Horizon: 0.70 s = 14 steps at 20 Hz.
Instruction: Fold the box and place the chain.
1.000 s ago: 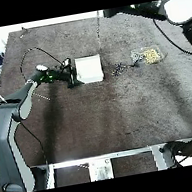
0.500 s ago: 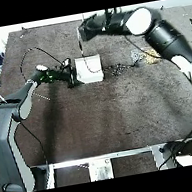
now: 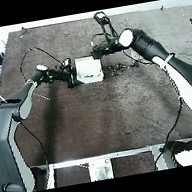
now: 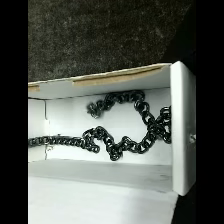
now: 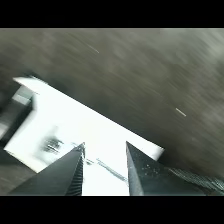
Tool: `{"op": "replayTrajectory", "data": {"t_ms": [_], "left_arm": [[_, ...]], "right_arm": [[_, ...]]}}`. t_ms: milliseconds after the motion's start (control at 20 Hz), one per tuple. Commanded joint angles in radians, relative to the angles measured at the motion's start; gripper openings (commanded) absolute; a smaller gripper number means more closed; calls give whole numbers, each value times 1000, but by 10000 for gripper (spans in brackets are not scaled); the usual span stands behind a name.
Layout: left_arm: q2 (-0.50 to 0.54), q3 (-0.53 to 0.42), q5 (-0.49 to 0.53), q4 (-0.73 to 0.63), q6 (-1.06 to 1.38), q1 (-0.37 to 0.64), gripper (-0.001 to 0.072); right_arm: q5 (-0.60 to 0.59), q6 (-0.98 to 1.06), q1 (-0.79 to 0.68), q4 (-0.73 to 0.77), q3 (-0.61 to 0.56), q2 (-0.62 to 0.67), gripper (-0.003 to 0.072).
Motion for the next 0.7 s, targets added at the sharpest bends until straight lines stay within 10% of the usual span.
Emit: {"op": "replayTrajectory", "data": {"t_ms": [0,150,650], "left_arm": [[0,0,0,0,0,0,531],[0,0,0,0,0,0,531],[0,0,0,0,0,0,531]], "right_arm": [[108,-38,-106,-63,-1,-38,295],[138,-158,-190,-52,14,-114,164],[375,-464,-254,23,299,-390,313]]}}
